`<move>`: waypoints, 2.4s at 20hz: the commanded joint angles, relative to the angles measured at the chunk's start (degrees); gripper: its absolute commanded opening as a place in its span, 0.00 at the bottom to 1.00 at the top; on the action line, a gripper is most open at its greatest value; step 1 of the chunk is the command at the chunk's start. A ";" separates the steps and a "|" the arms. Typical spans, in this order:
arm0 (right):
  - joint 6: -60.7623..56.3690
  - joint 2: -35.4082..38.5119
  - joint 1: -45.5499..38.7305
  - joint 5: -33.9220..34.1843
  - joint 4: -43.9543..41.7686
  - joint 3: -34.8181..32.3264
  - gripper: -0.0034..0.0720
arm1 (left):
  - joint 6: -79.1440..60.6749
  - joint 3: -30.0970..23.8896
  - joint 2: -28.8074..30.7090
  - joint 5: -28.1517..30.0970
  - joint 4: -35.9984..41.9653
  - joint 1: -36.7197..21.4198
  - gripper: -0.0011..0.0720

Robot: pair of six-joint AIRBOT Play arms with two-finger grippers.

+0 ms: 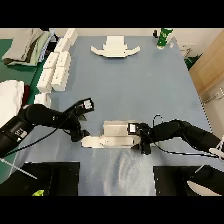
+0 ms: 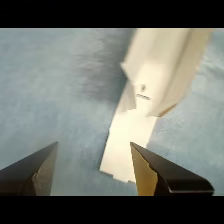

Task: Fold the box.

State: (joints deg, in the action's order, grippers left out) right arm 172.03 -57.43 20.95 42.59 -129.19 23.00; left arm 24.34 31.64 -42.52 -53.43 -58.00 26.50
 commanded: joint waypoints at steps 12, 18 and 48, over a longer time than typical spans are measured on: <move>-0.04 0.00 -0.02 -0.07 0.00 0.00 0.64 | -26.84 -8.48 -11.34 11.41 20.48 8.94 0.42; -0.04 0.00 -0.02 -0.07 0.00 0.00 0.64 | -30.21 -8.48 -12.44 17.59 25.22 12.07 0.41; -0.04 0.00 -0.02 -0.07 0.00 0.00 0.64 | 51.30 -8.96 17.35 -0.26 -4.68 -6.19 0.15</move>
State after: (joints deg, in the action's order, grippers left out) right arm 172.00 -57.41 20.95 42.54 -129.16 22.98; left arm 48.86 22.98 -32.18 -48.12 -57.47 25.36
